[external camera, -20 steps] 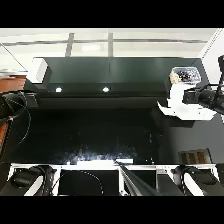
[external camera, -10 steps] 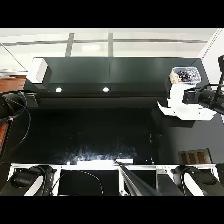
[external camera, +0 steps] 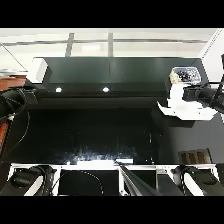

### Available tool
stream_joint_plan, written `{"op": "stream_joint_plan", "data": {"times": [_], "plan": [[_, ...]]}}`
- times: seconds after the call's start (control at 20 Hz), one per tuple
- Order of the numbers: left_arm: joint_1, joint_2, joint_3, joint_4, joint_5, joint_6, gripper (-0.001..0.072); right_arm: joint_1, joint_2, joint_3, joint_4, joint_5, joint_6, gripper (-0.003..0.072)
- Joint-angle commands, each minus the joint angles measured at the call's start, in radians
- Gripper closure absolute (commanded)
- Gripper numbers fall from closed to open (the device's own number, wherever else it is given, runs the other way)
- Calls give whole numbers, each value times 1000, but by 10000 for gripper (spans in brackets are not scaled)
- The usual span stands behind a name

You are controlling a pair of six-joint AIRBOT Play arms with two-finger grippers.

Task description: Fold the box and place the chain.

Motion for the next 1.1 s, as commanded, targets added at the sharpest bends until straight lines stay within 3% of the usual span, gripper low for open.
{"op": "stream_joint_plan", "data": {"times": [0.0, 0.05, 0.2, 0.3, 0.4, 0.55, 0.7, 0.9, 1.05], "plan": [[0, -12, -1, -6, 58, 0, 456, 1, -3, 0, 11, -69, 45, -15], [-2, -21, -1, -27, 57, -5, -6, 0, -5, 0, 4, -68, 47, -15], [-2, -54, -1, -27, 37, -4, 1, -67, -32, 16, -204, -53, 262, -13], [-2, -65, -1, -29, 30, -4, 3, -254, -98, 92, -309, -16, 381, -13], [-2, -65, -1, -36, 29, -4, 2, -473, -211, 192, -297, 13, 379, -13], [-2, -76, -1, -38, -1, -4, 2, -727, -443, 373, -203, 180, 291, -13], [-2, -97, -1, -39, -72, -4, 1, -857, -653, 511, -42, 375, 124, -12], [-2, -114, -1, -40, -115, -5, 1, -880, -896, 640, 199, 610, -111, -12], [-2, -114, -1, -43, -116, -4, 2, -843, -1033, 711, 262, 720, -171, -11]]}}
